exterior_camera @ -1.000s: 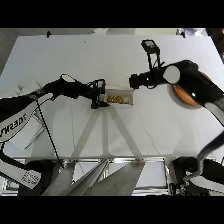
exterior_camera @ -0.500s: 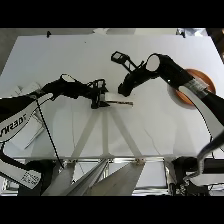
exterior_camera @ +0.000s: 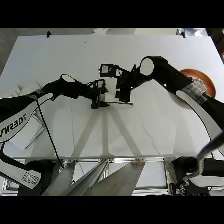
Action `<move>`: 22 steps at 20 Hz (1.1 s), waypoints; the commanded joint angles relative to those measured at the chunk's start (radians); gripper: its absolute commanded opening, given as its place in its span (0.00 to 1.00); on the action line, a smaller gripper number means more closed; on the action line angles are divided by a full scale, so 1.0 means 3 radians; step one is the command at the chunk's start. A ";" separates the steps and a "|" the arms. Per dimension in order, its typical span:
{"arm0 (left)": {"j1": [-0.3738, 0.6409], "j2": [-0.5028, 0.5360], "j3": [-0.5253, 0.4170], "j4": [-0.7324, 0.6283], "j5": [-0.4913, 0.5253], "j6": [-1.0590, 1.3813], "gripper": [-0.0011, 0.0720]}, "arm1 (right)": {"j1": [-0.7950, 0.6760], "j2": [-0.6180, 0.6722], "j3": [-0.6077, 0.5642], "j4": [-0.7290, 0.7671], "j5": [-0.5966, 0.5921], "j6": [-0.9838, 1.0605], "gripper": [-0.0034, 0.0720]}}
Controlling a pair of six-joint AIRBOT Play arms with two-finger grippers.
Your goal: Fold the box and place the chain.
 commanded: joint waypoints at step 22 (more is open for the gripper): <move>0.0001 -0.0001 0.0003 0.0000 0.0003 0.0000 0.72 | 0.0072 0.0098 -0.0383 -0.0355 -0.0529 -0.0055 0.27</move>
